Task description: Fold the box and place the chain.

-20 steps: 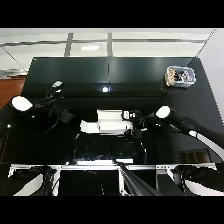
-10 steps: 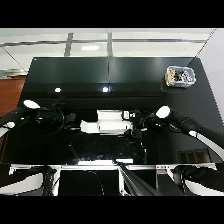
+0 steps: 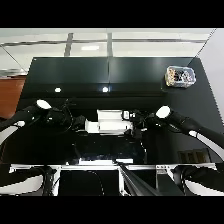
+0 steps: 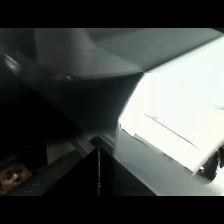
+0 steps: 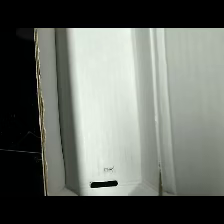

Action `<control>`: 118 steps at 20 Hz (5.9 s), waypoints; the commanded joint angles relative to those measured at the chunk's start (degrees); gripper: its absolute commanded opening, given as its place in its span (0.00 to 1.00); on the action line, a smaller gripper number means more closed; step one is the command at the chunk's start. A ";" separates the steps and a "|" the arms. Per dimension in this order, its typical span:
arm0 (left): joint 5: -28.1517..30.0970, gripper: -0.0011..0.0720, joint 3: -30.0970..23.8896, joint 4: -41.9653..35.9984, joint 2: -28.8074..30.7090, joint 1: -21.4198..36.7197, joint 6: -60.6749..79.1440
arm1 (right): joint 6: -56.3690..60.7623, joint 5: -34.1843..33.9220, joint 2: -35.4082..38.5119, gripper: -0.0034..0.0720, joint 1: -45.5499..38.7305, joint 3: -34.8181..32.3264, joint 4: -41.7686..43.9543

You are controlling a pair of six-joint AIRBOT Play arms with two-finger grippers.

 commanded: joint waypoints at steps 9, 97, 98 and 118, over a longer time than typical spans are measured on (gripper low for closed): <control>-6.88 0.92 9.84 -0.22 0.04 -4.90 -0.92 | 0.02 0.02 -0.02 0.23 0.04 0.00 0.02; 1.92 0.05 23.87 46.42 -4.72 -38.36 -69.00 | 0.35 1.46 0.00 0.23 0.04 0.00 0.57; 1.95 0.05 23.87 46.38 -4.72 -38.36 -69.00 | 1.90 1.20 0.04 0.59 0.04 0.02 0.63; 0.76 0.05 24.00 48.15 -4.72 -38.34 -65.99 | 7.72 2.45 10.51 0.78 1.60 0.07 -14.86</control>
